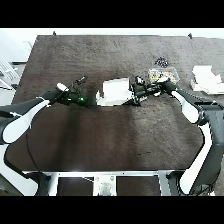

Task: Fold the box and place the chain.

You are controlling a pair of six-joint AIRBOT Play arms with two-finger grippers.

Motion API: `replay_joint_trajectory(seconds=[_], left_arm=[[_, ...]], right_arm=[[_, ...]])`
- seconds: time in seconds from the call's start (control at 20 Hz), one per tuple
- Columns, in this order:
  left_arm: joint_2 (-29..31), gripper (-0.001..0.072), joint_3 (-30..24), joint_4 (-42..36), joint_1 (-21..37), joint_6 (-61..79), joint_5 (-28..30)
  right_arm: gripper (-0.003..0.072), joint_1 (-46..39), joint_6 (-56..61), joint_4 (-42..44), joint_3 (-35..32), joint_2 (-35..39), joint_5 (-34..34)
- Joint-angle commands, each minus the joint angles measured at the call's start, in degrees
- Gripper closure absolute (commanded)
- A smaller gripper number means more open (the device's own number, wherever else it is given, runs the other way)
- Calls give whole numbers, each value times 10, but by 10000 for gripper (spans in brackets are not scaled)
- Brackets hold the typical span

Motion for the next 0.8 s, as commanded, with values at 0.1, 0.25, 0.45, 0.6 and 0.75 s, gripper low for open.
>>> replay_joint_trajectory(seconds=[0.1, 0.25, 0.45, 0.6, 0.75], left_arm=[[15, 690, 59, -9, -3, 4, -42], [25, 689, 63, -7, -3, 4, -43], [24, 407, 63, -13, -4, 8, -43], [24, 405, 63, -20, -4, 9, -44], [24, 405, 63, -21, -10, 9, -45]], right_arm=[[61, 0, 0, 0, 0, 0, 0], [61, 0, 0, 0, 0, 0, 0], [61, 0, 0, 0, 0, 0, 0], [61, 0, 0, 0, 0, 0, 0], [61, 0, 0, 0, 0, 0, 0]])
